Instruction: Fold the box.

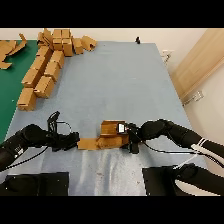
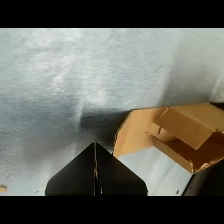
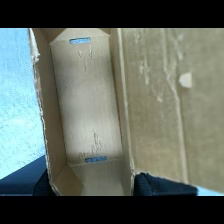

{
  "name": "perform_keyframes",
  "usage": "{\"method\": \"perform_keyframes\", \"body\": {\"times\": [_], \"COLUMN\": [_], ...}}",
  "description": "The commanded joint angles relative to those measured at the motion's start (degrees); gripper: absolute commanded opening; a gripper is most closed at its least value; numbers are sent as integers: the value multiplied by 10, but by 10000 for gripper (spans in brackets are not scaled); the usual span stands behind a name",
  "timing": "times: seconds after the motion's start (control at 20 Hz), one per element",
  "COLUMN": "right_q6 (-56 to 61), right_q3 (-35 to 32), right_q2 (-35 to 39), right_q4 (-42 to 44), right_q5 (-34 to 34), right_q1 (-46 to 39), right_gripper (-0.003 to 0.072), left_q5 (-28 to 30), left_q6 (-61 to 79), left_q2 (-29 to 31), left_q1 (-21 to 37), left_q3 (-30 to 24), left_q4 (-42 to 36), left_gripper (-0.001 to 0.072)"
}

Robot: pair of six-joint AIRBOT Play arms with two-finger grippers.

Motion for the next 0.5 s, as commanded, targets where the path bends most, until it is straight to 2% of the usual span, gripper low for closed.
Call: {"method": "perform_keyframes", "body": {"times": [0.0,0.15,0.45], "right_q6": [0,0,0], "right_q3": [0,0,0], "right_q2": [0,0,0], "right_q4": [0,0,0], "right_q5": [0,0,0], "right_q1": [0,0,0], "right_gripper": [491,492,492], "left_q5": [32,33,50], "left_q6": [52,79,80], "left_q2": [-4,-4,-4], "left_q1": [-24,-48,-78], "left_q3": [0,0,0], "left_q4": [-30,-63,-69], "left_gripper": [12,12,12]}}
